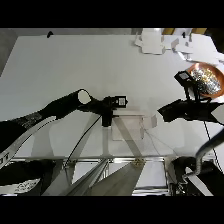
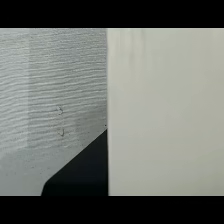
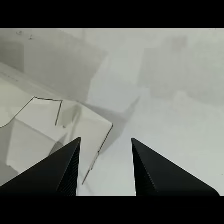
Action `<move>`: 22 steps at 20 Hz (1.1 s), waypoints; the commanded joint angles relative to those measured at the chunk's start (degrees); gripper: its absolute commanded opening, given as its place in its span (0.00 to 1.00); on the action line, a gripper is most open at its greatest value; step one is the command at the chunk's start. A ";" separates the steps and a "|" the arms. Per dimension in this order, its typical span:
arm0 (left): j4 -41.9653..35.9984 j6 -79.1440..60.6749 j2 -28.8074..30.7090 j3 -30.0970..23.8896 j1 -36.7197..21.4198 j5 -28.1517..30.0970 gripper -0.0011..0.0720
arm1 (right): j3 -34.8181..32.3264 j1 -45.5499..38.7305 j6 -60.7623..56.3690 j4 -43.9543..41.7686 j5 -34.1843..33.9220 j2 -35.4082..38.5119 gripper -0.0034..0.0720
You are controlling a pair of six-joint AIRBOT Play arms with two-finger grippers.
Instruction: Fold the box and place the chain.
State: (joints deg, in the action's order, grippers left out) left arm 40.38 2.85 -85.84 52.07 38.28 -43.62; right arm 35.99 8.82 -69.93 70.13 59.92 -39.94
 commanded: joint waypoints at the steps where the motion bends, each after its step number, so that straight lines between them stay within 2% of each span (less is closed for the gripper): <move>1: 0.00 0.02 0.44 0.02 0.02 0.22 0.02 | 0.02 0.04 0.20 0.17 0.00 0.04 0.52; 17: 0.02 0.00 0.26 0.02 0.02 0.09 0.03 | 0.02 0.04 1.49 0.11 1.01 0.04 0.51; 18: 0.02 0.00 0.26 0.02 0.02 0.09 0.03 | 0.04 0.04 2.56 -0.46 1.68 0.11 0.45; 20: 0.00 0.00 0.26 0.02 0.02 0.09 0.03 | 0.02 0.07 10.88 -5.66 4.70 0.66 0.18; 21: 0.02 0.00 0.26 0.02 0.02 0.09 0.03 | 0.02 0.09 15.13 -9.14 6.60 0.94 0.08; 22: 0.00 0.00 0.26 0.02 0.02 0.07 0.03 | 0.00 0.81 18.78 -11.76 8.15 1.03 0.07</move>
State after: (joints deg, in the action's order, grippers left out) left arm 40.40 2.85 -85.56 52.05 38.30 -43.51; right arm 36.01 9.04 -61.06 65.49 63.70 -39.35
